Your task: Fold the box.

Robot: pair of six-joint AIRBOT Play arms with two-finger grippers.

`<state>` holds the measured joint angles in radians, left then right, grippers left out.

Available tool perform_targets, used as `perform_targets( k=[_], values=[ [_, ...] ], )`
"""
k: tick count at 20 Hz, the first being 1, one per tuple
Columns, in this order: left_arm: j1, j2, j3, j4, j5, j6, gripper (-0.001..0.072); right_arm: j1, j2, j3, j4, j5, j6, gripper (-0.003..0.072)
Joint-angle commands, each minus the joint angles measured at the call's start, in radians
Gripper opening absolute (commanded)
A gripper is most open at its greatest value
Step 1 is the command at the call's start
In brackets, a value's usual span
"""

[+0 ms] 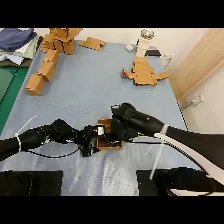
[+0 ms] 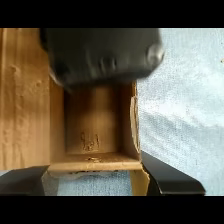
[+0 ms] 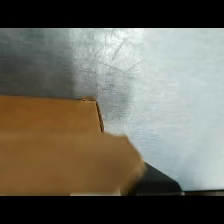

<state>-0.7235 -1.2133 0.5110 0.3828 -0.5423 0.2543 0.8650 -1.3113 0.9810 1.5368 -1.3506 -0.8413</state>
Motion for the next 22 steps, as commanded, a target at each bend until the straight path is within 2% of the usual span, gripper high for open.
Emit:
perform_targets(
  k=[1, 3, 4, 5, 7, 9, 10, 11, 12, 13, 14, 15, 16, 19, 22],
  values=[
    [0.000, 0.001, 0.001, -0.001, 0.000, -0.001, 0.0360, 0.000, 0.084, 0.007, 0.008, -0.034, 0.005, 0.0407],
    [0.000, 0.001, 0.001, -0.001, 0.000, -0.001, 0.0361, 0.001, 0.146, 0.006, 0.015, -0.041, 0.014, 0.0405],
    [0.000, 0.001, 0.001, -0.001, 0.000, -0.001, 0.0360, 0.001, 0.177, 0.006, 0.015, -0.051, 0.014, 0.0323],
    [0.000, 0.001, 0.001, -0.001, 0.000, -0.001, 0.0360, 0.000, 0.210, 0.005, -0.001, -0.069, 0.014, 0.0175],
    [0.000, 0.001, 0.001, -0.001, 0.000, -0.001, 0.0360, -0.048, 0.249, -0.019, -0.101, -0.123, 0.014, 0.0004],
    [0.000, 0.001, 0.001, -0.001, 0.000, -0.001, 0.0360, -0.196, 0.249, -0.078, -0.166, -0.082, -0.032, 0.0004],
    [0.000, 0.001, 0.001, -0.001, 0.001, -0.001, 0.0360, -0.307, 0.235, -0.117, -0.091, 0.030, -0.128, 0.0004],
    [0.000, 0.001, 0.001, -0.001, 0.000, -0.001, 0.0360, -0.423, 0.209, -0.150, 0.058, 0.153, -0.255, 0.0004],
    [0.000, 0.001, 0.001, -0.001, 0.000, -0.001, 0.0360, -0.546, 0.162, -0.177, 0.280, 0.273, -0.435, 0.0004],
    [0.000, 0.001, 0.001, 0.000, 0.000, -0.001, 0.0361, -0.639, 0.105, -0.187, 0.515, 0.336, -0.637, 0.0004],
    [0.000, 0.000, 0.001, -0.001, 0.000, -0.001, 0.0360, -0.710, 0.035, -0.184, 0.777, 0.346, -0.873, 0.0004],
    [0.000, 0.001, 0.001, -0.001, 0.000, -0.001, 0.0360, -0.745, -0.029, -0.172, 0.973, 0.308, -1.066, 0.0003],
    [0.000, 0.000, 0.001, -0.001, 0.000, -0.001, 0.0360, -0.751, -0.093, -0.146, 1.098, 0.257, -1.194, 0.0003],
    [0.000, 0.001, 0.001, -0.001, 0.000, -0.002, 0.0360, -0.680, -0.202, -0.058, 1.146, 0.235, -1.313, 0.0004],
    [0.000, 0.001, 0.001, -0.001, 0.001, -0.001, 0.0361, -0.578, -0.175, -0.035, 1.129, 0.162, -1.453, 0.0004]
  ],
)
